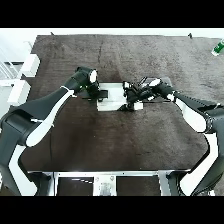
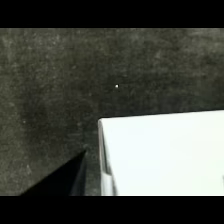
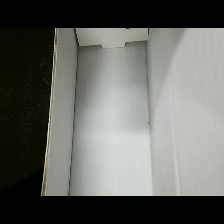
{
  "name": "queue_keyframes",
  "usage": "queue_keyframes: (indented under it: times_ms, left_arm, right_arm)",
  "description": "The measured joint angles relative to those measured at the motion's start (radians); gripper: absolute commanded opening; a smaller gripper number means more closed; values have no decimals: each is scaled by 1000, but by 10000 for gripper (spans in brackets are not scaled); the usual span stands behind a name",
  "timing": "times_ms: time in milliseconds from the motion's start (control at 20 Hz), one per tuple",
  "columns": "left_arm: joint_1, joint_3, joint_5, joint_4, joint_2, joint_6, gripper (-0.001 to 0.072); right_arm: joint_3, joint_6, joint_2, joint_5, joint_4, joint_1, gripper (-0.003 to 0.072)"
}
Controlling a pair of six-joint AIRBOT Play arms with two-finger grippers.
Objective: Fold the box and place the chain.
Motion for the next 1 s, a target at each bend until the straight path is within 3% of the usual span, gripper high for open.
queue_keyframes:
  times_ms: [50, 200, 350, 450, 750, 850, 1000]
  left_arm:
    - [0, 0, -2, 3, 0, -7, 158]
    - [-1, 0, -5, 11, 0, -22, 79]
    - [-1, 0, -12, 27, 0, -37, 72]
    - [-1, 0, -19, 34, 0, -47, 26]
    - [-1, 0, -26, 50, 0, -54, 28]
    - [-2, 0, -28, 59, 0, -45, 310]
    - [0, 3, -18, 49, 0, -3, 313]
  right_arm:
    - [0, 0, 0, 0, 0, 0, 545]
    - [0, 0, 0, 0, 3, 0, 545]
    - [0, 0, 0, 0, 1, 0, 545]
    - [0, 0, 0, 1, 0, 0, 545]
    - [0, -1, 0, 2, -2, 0, 544]
    - [0, 0, 0, 1, -2, 0, 545]
    - [0, 0, 0, 0, -10, -1, 545]
